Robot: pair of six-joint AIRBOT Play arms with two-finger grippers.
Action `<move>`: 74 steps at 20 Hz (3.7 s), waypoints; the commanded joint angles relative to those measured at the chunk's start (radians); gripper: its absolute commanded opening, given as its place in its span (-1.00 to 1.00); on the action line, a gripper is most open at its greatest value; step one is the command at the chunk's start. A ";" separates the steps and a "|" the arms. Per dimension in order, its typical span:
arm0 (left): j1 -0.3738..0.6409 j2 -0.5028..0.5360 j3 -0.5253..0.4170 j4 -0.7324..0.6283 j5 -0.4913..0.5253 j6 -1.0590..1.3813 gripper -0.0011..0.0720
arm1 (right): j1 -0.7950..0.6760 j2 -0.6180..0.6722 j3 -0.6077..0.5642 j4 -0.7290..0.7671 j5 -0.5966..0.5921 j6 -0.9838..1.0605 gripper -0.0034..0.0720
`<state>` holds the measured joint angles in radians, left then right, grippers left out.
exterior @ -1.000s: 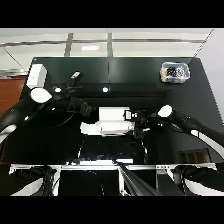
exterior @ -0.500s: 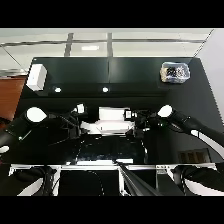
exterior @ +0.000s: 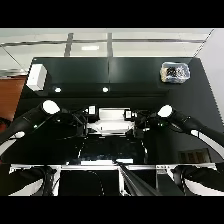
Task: Fold the box and place the chain.
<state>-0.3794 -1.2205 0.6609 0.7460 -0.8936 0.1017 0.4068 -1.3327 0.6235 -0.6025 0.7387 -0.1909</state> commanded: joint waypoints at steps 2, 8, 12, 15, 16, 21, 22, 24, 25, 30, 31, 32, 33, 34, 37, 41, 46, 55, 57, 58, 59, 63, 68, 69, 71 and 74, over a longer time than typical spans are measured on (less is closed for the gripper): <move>-0.031 -0.031 0.017 -0.022 -0.023 0.001 -0.14 | 0.000 0.000 0.000 0.000 0.001 0.000 -0.30; -0.064 -0.034 0.017 -0.053 0.021 0.000 -0.37 | 0.000 0.000 0.000 0.000 0.001 0.000 -0.30; -0.124 -0.067 0.017 -0.097 0.101 -0.033 -0.36 | 0.000 0.000 0.000 0.000 0.001 0.000 -0.30; -0.126 -0.083 0.016 -0.097 0.093 -0.092 -0.41 | 0.000 0.000 0.000 0.000 0.001 0.000 -0.30; -0.126 -0.082 0.016 -0.097 0.092 -0.092 -0.68 | 0.000 0.000 0.000 0.000 0.001 0.000 -0.30; -0.125 -0.082 0.016 -0.095 0.100 -0.125 0.13 | 0.000 0.000 0.000 0.000 0.001 0.000 -0.30; -0.125 -0.082 0.018 -0.077 0.093 -0.135 -0.49 | 0.000 0.000 0.000 0.000 0.001 0.000 -0.30; -0.126 -0.082 0.020 -0.076 0.076 -0.140 0.13 | 0.000 0.000 0.000 0.000 0.001 0.000 -0.30; -0.125 -0.080 0.027 -0.055 0.068 -0.172 -0.25 | 0.000 0.000 0.000 0.000 0.001 0.000 -0.30; -0.032 0.021 0.145 0.368 -0.126 -0.786 -0.90 | 0.000 0.000 0.000 0.000 0.001 0.000 -0.30; 0.011 0.051 0.159 0.473 -0.161 -0.906 -0.90 | 0.000 0.000 0.000 0.000 0.001 0.000 -0.30; 0.065 0.078 0.156 0.549 -0.172 -1.061 -0.90 | 0.000 0.000 0.000 0.000 0.001 0.000 -0.30; 0.126 0.092 0.148 0.591 -0.190 -1.229 -0.89 | 0.000 0.000 0.000 0.000 0.001 0.000 -0.30; 0.197 0.090 0.136 0.584 -0.220 -1.352 -0.89 | 0.000 0.000 0.000 0.000 0.001 0.000 -0.30; 0.431 0.055 0.040 0.295 -0.308 -1.429 -0.89 | 0.000 0.000 0.000 0.000 0.001 0.000 -0.30; 0.552 -0.023 -0.118 -0.063 -0.310 -1.289 -0.90 | 0.000 0.000 0.000 0.000 0.001 0.000 -0.30; 0.377 -0.121 -0.130 -0.122 -0.172 -1.253 -0.90 | 0.000 0.000 0.000 0.000 0.001 0.000 -0.30; 0.243 -0.155 -0.034 -0.160 -0.174 -1.142 -0.90 | 0.000 0.000 0.000 0.000 0.001 0.000 -0.30; 0.249 -0.155 -0.006 -0.164 -0.234 -1.110 -0.88 | 0.000 0.000 0.000 0.000 0.001 0.000 -0.30; 0.249 -0.155 0.005 -0.164 -0.252 -1.111 -0.66 | 0.000 0.000 0.000 0.000 0.001 0.000 -0.30; 0.247 -0.155 0.014 -0.164 -0.268 -1.112 -0.27 | 0.000 0.000 0.000 0.000 0.001 0.000 -0.31; 0.228 -0.155 0.045 -0.166 -0.275 -1.124 0.74 | 0.000 0.000 0.000 0.000 0.001 0.000 -0.30; 0.129 -0.155 0.103 -0.162 -0.237 -1.218 0.72 | 0.000 0.000 0.000 0.000 0.000 0.000 -0.30; 0.110 -0.155 0.117 -0.151 -0.229 -1.246 0.55 | 0.000 0.000 0.000 0.000 0.000 0.000 -0.30; 0.074 -0.155 0.150 -0.120 -0.227 -1.321 0.34 | 0.000 0.000 0.000 0.000 0.000 0.000 -0.30; 0.016 -0.155 0.206 0.002 -0.216 -1.497 0.28 | 0.000 0.000 0.000 0.000 0.000 0.000 -0.30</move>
<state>-0.3119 -1.3754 0.8196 0.6491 -1.1267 -1.2346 0.4068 -1.3327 0.6239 -0.6025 0.7391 -0.1909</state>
